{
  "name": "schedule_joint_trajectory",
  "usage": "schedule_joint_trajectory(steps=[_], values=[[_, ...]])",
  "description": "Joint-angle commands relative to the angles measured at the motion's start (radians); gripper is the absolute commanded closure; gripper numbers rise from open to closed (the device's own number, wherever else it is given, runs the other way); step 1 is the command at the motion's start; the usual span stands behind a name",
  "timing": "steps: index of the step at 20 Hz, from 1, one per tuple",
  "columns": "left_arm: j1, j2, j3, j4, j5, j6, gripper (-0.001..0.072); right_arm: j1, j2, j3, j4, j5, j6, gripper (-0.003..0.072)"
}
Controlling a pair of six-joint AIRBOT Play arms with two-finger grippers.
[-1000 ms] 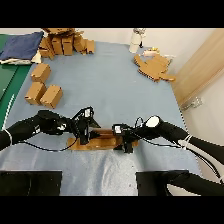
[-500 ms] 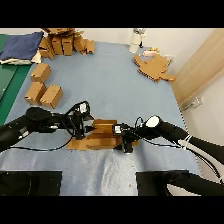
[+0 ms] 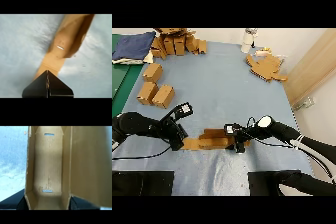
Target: Fold the box.
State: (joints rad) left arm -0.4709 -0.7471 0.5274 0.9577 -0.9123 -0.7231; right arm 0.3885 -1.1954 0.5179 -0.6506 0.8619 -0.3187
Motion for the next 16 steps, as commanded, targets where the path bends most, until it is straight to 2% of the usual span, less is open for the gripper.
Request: schedule_joint_trajectory(steps=[1,3,5,12,16], values=[[-0.107,-0.008,0.001,-0.090,-0.008,-0.369,0.0700,0.000,0.000,0.000,0.000,0.000,0.000,0.0106],[-0.163,-0.053,0.003,-0.253,0.162,-0.367,0.0699,0.000,0.000,0.000,0.000,0.001,0.000,0.0106],[-0.158,-0.135,0.018,-0.386,0.257,-0.359,0.0699,0.000,0.000,0.000,0.003,0.001,0.000,0.0106],[-0.079,-0.476,0.259,-0.414,0.240,-0.340,0.0699,0.000,0.000,0.000,0.003,0.001,0.000,0.0106],[-0.051,-0.590,0.313,-0.414,0.217,-0.341,0.0699,0.000,0.000,0.000,0.003,0.001,0.000,0.0106]])
